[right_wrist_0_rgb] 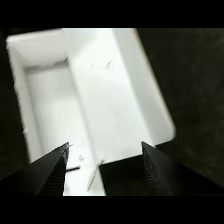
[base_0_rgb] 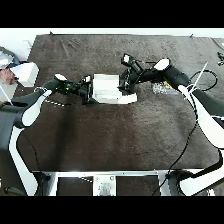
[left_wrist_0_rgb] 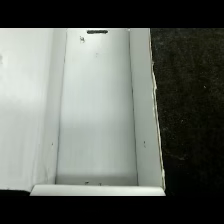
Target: Fold the box and place the chain.
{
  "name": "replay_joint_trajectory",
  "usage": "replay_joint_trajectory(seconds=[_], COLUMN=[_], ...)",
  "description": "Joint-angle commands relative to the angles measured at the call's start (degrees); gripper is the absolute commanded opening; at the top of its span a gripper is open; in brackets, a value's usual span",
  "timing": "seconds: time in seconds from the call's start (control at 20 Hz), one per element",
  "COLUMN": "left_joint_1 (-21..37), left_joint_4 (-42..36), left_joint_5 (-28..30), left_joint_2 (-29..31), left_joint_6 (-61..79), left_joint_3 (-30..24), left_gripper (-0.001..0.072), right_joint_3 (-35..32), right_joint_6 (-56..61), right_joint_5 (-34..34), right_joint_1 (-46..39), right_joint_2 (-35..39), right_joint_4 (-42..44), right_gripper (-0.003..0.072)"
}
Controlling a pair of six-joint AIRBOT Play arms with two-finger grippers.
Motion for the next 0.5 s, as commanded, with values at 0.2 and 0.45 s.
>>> replay_joint_trajectory(seconds=[0.2,0.45], left_joint_1=[0.0,0.0], left_joint_4=[0.0,0.0], left_joint_5=[0.0,0.0], left_joint_2=[0.0,0.0], left_joint_6=[-0.1,-0.1], left_joint_3=[0.0,0.0], left_gripper=[0.0362,0.0362], right_joint_3=[0.0,0.0], right_joint_6=[-2.0,-2.0], right_joint_5=[4.5,1.7], right_joint_1=[-0.6,0.5], right_joint_2=[-4.4,-6.2], right_joint_4=[-10.7,-11.6], right_gripper=[0.0668,0.0666])
